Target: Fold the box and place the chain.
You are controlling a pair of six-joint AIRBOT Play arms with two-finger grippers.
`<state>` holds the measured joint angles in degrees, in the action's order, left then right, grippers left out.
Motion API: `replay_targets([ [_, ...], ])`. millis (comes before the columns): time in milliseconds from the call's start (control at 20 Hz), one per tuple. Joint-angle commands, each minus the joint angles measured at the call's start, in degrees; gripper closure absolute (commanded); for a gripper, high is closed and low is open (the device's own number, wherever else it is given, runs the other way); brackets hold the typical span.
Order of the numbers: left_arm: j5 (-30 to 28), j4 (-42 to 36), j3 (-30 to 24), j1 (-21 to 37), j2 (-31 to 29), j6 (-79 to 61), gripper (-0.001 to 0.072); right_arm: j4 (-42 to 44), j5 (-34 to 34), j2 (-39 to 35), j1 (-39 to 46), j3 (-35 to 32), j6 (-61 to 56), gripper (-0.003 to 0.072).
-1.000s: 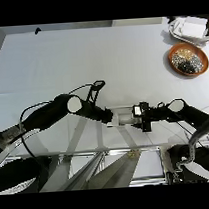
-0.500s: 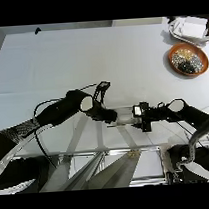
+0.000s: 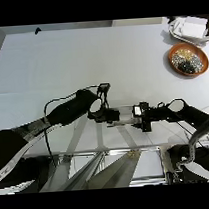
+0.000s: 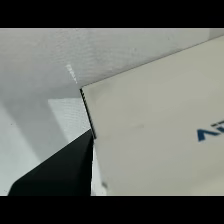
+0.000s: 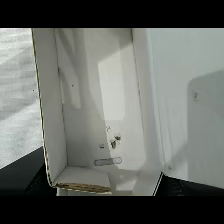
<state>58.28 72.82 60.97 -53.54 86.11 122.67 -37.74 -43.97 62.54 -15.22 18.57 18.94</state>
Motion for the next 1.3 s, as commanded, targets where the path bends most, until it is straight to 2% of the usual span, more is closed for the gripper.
replay_targets([
  [0, 4.6, 0.3, 3.5, -1.2, 4.3, 3.2, 0.0457, 0.0, 0.0, 0.0, 0.0, 0.0, 0.0, 0.0274],
  [300, 4.8, 3.3, 3.5, -2.3, 5.9, 13.1, 0.0462, 0.0, 0.0, 0.0, 0.0, 0.0, 0.0, 0.0274],
  [350, 4.7, 3.4, 3.5, -2.3, 5.9, 14.0, 0.0484, 0.0, 0.0, 0.0, 0.0, 0.0, 0.0, 0.0274],
  [450, 4.5, 3.0, 3.5, -2.3, 5.9, 14.1, 0.0675, 0.0, 0.0, 0.0, 0.0, 0.0, 0.0, 0.0274],
  [500, 4.5, 2.6, 3.5, -2.3, 5.9, 14.1, 0.0704, 0.0, 0.0, 0.0, 0.0, 0.0, 0.0, 0.0274],
  [650, 4.5, 2.3, 3.5, -2.3, 5.9, 14.1, 0.0706, 0.0, 0.0, 0.0, 0.0, 0.0, 0.0, 0.0274],
  [700, 4.5, 2.3, 3.5, -2.3, 5.9, 14.1, 0.0697, 0.0, 0.0, 0.0, 0.0, 0.0, 0.0, 0.0274],
  [750, 4.3, 2.3, 3.5, -2.3, 5.9, 14.1, 0.0650, 0.0, 0.0, 0.0, 0.0, 0.0, 0.0, 0.0274],
  [900, 3.5, 1.9, 3.5, -2.3, 5.9, 14.1, 0.0401, 0.0, 0.0, 0.0, 0.0, 0.0, 0.0, 0.0274],
  [950, 3.1, 1.8, 3.5, -2.3, 5.9, 14.1, 0.0371, 0.0, 0.0, 0.0, 0.0, 0.0, 0.0, 0.0274],
  [1000, 2.7, 1.7, 3.5, -2.3, 5.9, 14.1, 0.0400, 0.0, 0.0, 0.0, 0.0, 0.0, 0.0, 0.0274],
  [1150, 1.9, 1.5, 3.5, -2.3, 5.9, 14.1, 0.0703, 0.0, 0.0, 0.0, 0.0, 0.0, 0.0, 0.0274],
  [1250, 1.8, 1.5, 3.5, -2.3, 5.9, 14.1, 0.0706, 0.0, 0.0, 0.0, 0.0, 0.0, 0.0, 0.0274],
])
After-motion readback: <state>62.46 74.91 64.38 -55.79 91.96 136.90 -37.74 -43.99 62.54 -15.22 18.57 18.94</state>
